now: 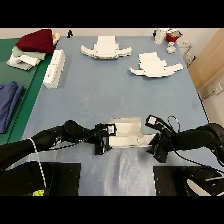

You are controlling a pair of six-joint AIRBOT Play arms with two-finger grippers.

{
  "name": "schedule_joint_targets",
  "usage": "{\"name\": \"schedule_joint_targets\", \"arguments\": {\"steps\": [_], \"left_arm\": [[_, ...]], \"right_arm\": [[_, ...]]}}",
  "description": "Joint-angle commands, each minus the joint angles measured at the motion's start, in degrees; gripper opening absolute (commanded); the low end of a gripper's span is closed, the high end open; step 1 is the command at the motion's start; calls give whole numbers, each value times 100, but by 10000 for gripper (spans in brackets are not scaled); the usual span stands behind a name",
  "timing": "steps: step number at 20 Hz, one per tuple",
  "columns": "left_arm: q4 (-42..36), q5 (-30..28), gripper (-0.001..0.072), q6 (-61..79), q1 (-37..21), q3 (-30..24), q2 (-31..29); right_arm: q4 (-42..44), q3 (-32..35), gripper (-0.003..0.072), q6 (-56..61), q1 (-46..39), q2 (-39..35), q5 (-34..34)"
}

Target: Fold the box.

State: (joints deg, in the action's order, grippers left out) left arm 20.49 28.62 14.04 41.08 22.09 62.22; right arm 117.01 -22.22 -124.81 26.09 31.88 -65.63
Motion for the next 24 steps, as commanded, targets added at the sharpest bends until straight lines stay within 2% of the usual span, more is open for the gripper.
{"name": "schedule_joint_targets", "arguments": {"steps": [1,4,7,12,15,16,17,20,24], "left_arm": [[2,2,515,4,2,4,-4],[2,2,515,4,2,4,-4],[2,2,515,4,2,4,-4],[2,2,515,4,0,4,-4],[2,4,515,4,2,4,-4],[2,2,515,4,2,4,-4],[2,2,515,4,2,4,-4],[2,4,515,4,2,4,-4],[2,2,515,4,2,4,-4]], "right_arm": [[1416,11,171,1917,33,-249,-26],[2087,-22,160,2647,372,199,1060],[2094,-393,160,2911,463,896,1692],[1810,-1338,159,2990,439,2114,1934],[1631,-1556,152,2988,341,2881,2087],[1626,-1578,131,2986,306,3108,2083],[1626,-1580,68,2975,284,3298,2085],[1626,-1578,61,2874,284,3624,2074],[1606,-1574,61,2876,282,3639,2059]]}}
